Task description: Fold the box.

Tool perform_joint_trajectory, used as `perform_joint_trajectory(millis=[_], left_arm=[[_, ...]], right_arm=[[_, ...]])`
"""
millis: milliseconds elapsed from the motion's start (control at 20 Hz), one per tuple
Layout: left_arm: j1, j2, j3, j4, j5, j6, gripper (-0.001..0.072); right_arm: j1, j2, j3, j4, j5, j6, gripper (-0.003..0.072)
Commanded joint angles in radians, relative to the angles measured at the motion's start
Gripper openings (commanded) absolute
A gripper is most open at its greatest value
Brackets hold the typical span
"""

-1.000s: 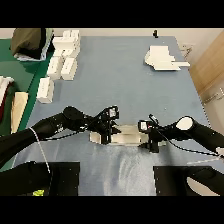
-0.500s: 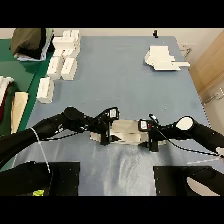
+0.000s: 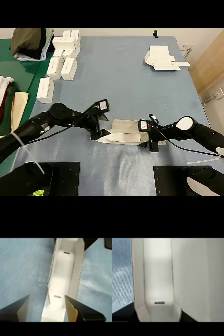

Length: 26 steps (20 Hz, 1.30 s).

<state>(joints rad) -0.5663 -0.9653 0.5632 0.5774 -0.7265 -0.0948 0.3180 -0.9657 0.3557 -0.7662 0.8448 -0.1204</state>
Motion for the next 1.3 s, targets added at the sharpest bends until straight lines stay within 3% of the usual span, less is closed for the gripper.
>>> perform_joint_trajectory(millis=[0,50,150,250,300,350,400,600,800,950,1150,1250], left_arm=[[0.077,0.154,0.001,0.215,-0.142,-0.301,0.0699],[0.084,0.192,0.001,0.216,-0.183,-0.351,0.0685],[0.078,0.243,0.001,0.214,-0.275,-0.441,0.0420],[0.064,0.252,0.001,0.211,-0.337,-0.558,0.0412],[0.058,0.250,0.001,0.210,-0.344,-0.616,0.0348],[0.055,0.249,0.001,0.210,-0.351,-0.651,0.0069],[0.055,0.249,0.001,0.208,-0.357,-0.657,0.0017],[0.055,0.248,0.001,0.188,-0.357,-0.739,0.0016],[0.048,0.234,0.001,0.062,-0.355,-0.770,0.0016],[-0.026,0.171,0.001,0.018,-0.347,-0.860,0.0017],[-0.169,0.073,0.026,-0.119,-0.184,-0.892,0.0016],[-0.182,0.037,0.064,-0.165,-0.122,-0.904,0.0016]], right_arm=[[0.000,0.001,0.001,0.000,0.000,0.000,0.0507],[0.000,0.001,0.001,0.000,0.000,0.000,0.0508],[0.000,0.001,0.002,-0.001,0.000,-0.001,0.0508],[0.000,0.001,0.002,0.000,0.000,-0.001,0.0508],[0.000,0.001,0.002,0.000,0.000,0.000,0.0507],[0.000,0.001,0.002,0.000,0.000,-0.001,0.0508],[0.000,0.001,0.002,0.000,0.000,-0.001,0.0508],[0.000,0.001,0.002,0.003,0.011,-0.014,0.0507],[0.000,0.001,0.002,0.003,0.056,-0.072,0.0508],[0.000,0.001,0.002,0.003,0.056,-0.072,0.0508],[0.000,0.001,0.002,0.003,0.056,-0.072,0.0508],[0.000,0.001,0.002,0.003,0.056,-0.072,0.0508]])
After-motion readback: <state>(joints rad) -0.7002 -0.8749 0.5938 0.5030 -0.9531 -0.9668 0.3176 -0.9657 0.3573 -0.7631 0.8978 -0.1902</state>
